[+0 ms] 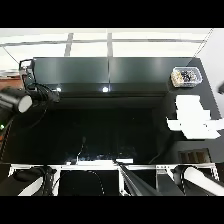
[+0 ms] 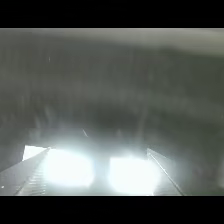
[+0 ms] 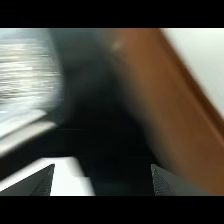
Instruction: Fold the box and place the chain.
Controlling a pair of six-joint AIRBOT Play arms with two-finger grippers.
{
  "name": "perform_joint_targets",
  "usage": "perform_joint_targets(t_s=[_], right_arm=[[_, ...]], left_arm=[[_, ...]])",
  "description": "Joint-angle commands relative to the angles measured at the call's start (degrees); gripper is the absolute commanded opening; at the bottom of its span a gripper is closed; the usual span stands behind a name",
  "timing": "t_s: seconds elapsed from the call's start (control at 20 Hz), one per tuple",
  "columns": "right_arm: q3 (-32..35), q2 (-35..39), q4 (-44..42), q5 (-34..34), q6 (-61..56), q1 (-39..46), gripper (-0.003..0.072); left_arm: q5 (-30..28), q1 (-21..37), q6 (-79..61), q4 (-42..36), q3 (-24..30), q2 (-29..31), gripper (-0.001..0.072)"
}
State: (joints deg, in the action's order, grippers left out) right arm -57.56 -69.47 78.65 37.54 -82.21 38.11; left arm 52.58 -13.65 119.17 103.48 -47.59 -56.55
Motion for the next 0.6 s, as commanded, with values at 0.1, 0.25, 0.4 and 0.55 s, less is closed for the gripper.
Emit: perform_joint_targets(t_s=[0.1,0.25,0.4,0.55], right_arm=[[-13.92,-17.81,-4.63,26.32,10.6,18.75,0.072],[-13.88,-23.58,-2.95,34.99,26.34,17.55,0.072],[-13.86,-24.26,-1.75,32.17,30.47,16.41,0.072],[-13.86,-24.26,-3.39,34.1,33.4,16.41,0.072]], left_arm=[[6.82,11.17,-36.74,-47.17,-0.11,-5.97,0.069],[5.99,13.11,-41.83,-51.8,-0.2,-7.78,0.069],[6.62,13.07,-41.81,-51.71,-0.17,-8.11,0.069],[6.73,13.09,-41.81,-51.65,-0.17,-8.11,0.069]])
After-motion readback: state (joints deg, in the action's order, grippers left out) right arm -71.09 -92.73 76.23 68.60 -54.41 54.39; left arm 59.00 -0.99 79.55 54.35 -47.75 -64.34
